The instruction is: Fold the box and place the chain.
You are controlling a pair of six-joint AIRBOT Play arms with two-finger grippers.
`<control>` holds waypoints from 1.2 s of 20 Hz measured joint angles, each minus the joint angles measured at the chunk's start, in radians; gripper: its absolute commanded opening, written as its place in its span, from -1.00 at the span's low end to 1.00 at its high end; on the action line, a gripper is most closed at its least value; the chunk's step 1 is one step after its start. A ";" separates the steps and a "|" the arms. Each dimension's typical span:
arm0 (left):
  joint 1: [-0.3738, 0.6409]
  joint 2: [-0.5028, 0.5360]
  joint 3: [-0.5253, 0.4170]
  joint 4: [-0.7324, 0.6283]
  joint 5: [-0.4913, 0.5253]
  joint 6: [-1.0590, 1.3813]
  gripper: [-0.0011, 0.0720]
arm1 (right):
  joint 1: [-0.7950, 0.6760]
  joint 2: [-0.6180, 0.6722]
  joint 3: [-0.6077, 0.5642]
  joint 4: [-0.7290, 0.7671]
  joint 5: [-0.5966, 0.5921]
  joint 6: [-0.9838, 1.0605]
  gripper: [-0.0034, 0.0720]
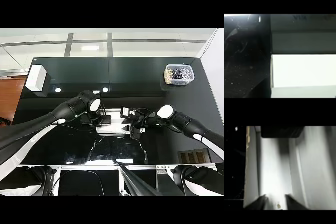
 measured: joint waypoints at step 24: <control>0.000 0.000 0.000 -0.009 -0.009 0.000 -0.90 | -0.573 0.122 -0.193 -0.135 0.306 1.279 -0.87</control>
